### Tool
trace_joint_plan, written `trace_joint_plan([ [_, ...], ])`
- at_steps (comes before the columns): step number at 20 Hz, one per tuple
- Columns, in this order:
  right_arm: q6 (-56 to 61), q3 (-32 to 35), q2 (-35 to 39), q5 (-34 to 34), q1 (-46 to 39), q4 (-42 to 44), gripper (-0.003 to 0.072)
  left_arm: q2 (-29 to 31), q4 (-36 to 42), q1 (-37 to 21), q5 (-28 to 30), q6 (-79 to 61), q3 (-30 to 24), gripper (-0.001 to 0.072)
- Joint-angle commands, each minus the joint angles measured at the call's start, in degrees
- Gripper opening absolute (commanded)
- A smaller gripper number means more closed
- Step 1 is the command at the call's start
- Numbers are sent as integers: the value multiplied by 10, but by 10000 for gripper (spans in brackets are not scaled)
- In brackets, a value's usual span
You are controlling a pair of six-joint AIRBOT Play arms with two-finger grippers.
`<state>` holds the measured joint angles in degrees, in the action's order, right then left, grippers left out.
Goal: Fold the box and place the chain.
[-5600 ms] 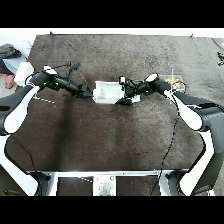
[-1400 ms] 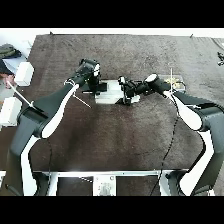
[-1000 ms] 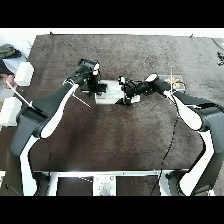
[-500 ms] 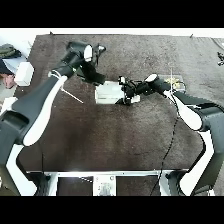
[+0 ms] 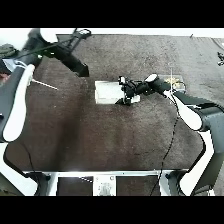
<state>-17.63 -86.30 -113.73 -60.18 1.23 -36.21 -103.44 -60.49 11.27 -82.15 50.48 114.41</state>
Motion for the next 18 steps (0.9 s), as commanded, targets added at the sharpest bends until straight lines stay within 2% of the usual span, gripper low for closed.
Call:
trace_joint_plan([
  [1,0,0,0,0,0,0,437,1,130,-66,34,-85,-10,372],
  [4,0,0,0,0,0,0,437,2,150,-73,82,-83,-10,372],
  [6,0,0,0,0,0,0,437,-2,168,-71,72,-142,-15,372],
  [9,0,0,0,0,0,0,437,-22,221,-79,16,-268,-67,374],
  [12,0,0,0,0,0,0,437,-54,259,-80,39,-398,-129,378],
  [13,0,0,0,0,0,0,437,-65,263,-80,47,-447,-146,603],
  [14,0,0,0,0,0,0,437,-76,262,-80,55,-482,-159,719],
  [18,0,0,0,0,0,0,437,-118,263,-80,50,-633,-195,719],
])
